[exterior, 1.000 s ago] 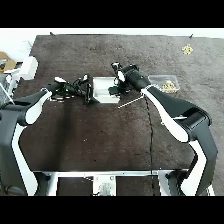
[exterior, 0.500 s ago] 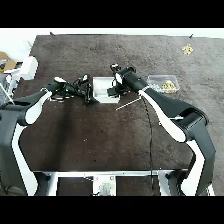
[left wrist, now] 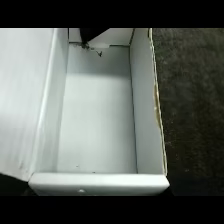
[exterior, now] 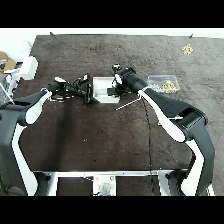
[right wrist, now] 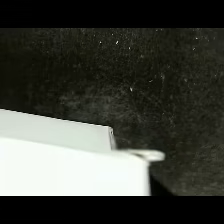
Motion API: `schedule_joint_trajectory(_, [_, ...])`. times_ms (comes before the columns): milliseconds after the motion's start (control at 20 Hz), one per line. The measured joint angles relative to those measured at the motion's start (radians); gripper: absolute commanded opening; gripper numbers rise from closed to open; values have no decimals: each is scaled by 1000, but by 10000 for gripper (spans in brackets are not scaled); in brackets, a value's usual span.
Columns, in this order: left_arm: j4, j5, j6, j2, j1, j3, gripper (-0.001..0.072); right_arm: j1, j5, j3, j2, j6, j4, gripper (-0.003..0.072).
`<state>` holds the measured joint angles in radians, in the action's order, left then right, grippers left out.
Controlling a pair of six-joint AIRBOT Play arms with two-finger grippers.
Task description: Fold the box and place the chain.
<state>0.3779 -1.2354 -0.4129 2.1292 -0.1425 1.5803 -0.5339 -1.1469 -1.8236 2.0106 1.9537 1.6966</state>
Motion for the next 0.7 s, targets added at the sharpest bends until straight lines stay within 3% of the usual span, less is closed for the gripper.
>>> schedule_joint_trajectory(200, [1,0,-5,0,0,0,346,-1,-2,0,0,5,7,37])
schedule_joint_trajectory(250, [1,0,-5,0,0,0,346,-1,-3,0,0,5,10,143])
schedule_joint_trajectory(300, [4,-2,-10,0,0,0,346,-2,-6,1,0,-2,14,309])
schedule_joint_trajectory(350, [6,-6,-14,0,0,0,346,-1,-15,1,0,-5,21,345])
schedule_joint_trajectory(700, [5,-5,-8,0,0,0,346,2,-4,1,-62,-55,15,345])
